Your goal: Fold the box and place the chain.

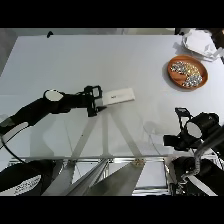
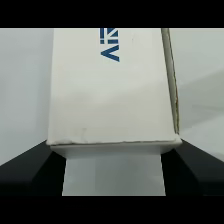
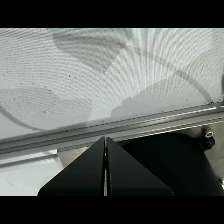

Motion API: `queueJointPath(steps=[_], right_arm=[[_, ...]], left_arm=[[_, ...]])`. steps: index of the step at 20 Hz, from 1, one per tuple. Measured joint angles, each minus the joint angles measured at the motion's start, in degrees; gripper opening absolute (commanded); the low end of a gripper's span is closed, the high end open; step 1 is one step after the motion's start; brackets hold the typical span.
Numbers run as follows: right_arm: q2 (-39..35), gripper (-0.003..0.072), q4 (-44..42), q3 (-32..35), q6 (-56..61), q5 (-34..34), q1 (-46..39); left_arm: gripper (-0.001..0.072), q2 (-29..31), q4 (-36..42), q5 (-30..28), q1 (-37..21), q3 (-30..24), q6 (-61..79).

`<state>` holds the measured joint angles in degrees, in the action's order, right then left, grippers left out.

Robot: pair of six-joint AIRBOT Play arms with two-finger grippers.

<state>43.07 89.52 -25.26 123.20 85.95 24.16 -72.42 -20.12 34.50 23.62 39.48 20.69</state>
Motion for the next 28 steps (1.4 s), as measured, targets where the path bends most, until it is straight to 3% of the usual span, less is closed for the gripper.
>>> queueJointPath(steps=[3, 7, 12, 15, 20, 28], right_arm=[[0.0, 0.0013, 0.0, 0.0, -0.02, 0.0, 0.0], [0.0, 0.0013, 0.0, 0.0, 0.0, 0.0, 0.0], [0.0, 0.0013, 0.0, 0.0, 0.0, 0.0, 0.0], [0.0, 0.0013, 0.02, 0.0, 0.0, 0.0, 0.0], [0.0, 0.0013, 0.02, 0.0, 0.0, 0.0, 0.0], [0.0, 0.0013, 0.02, 0.0, -0.02, 0.0, 0.0]], left_arm=[[0.0008, 3.08, 0.0, -3.32, -6.4, 0.0, -6.01], [0.0003, 4.81, -1.79, -4.24, -20.0, 0.0, -17.07], [0.0003, 5.31, -9.27, -3.37, -38.66, 0.0, -28.37], [0.0004, 4.9, -13.11, -4.39, -45.83, 0.0, -33.18], [0.0004, 1.44, -19.69, -4.55, -49.81, -0.02, -42.95], [0.0014, -5.27, -39.43, -1.55, -50.75, 0.0, -59.84]])
